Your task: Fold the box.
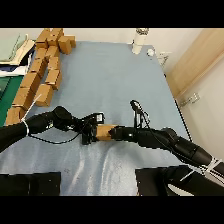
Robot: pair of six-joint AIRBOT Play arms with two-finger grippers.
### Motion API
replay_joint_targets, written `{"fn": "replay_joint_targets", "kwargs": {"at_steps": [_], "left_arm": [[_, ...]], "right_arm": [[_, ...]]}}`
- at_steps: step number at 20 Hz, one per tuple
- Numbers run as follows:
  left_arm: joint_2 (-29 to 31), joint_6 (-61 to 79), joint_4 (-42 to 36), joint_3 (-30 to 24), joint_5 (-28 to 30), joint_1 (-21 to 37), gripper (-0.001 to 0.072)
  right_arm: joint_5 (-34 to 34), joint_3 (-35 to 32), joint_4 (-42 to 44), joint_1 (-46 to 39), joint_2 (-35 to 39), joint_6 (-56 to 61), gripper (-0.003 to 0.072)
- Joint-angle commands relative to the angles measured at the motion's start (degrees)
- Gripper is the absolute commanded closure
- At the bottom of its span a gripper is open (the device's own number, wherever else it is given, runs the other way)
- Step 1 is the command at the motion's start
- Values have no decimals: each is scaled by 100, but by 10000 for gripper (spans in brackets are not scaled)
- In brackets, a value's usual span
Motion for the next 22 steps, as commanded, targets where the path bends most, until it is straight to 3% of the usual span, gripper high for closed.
{"fn": "replay_joint_targets", "kwargs": {"at_steps": [1,7,10,14,18,22], "left_arm": [[-2,2,2,2,2,-2,306],[-2,2,2,2,2,0,306],[-2,2,2,2,2,-2,306],[-2,2,2,2,0,0,306],[-2,2,2,2,2,-2,306],[-2,2,-9,7,2,-2,306]], "right_arm": [[20,15,-188,-7,57,7,682],[-59,205,-723,-170,55,155,682],[-748,726,-1537,-946,-116,566,682],[-2389,2109,-2798,-2166,-1392,483,682],[-3119,3462,-3976,-2546,-2802,79,682],[-3438,4317,-3963,-2485,-3661,-420,681]]}}
